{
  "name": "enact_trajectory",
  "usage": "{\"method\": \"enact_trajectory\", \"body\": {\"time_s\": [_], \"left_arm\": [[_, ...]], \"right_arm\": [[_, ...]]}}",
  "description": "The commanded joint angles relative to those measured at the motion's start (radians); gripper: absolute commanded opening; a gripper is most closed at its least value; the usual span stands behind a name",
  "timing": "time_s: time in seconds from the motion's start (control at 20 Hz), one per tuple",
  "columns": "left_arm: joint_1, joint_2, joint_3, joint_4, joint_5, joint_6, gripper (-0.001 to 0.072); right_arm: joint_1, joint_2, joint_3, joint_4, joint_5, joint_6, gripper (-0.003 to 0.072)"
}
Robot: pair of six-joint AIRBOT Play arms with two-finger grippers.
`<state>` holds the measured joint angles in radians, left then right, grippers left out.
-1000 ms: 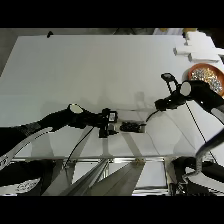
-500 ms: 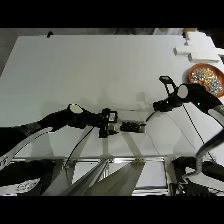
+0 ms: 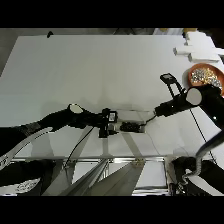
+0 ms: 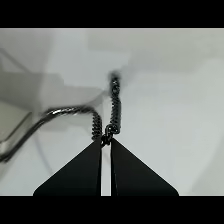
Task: Fold the box and place the chain.
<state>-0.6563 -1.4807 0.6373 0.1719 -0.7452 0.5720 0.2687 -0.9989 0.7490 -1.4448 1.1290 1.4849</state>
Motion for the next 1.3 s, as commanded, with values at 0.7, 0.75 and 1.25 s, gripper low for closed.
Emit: {"method": "enact_trajectory", "body": {"time_s": [0.7,0.75,1.25], "left_arm": [[0.000,0.000,0.000,0.000,0.000,0.000,0.0134],[0.000,0.000,0.000,0.000,0.000,0.000,0.0134],[0.000,0.000,0.000,0.000,0.000,0.000,0.0134]], "right_arm": [[0.384,0.209,0.000,0.388,-0.177,0.004,0.0015],[0.399,0.196,0.000,0.388,-0.207,0.004,0.0015],[0.416,0.043,0.000,0.370,-0.253,-0.026,0.0051]]}}
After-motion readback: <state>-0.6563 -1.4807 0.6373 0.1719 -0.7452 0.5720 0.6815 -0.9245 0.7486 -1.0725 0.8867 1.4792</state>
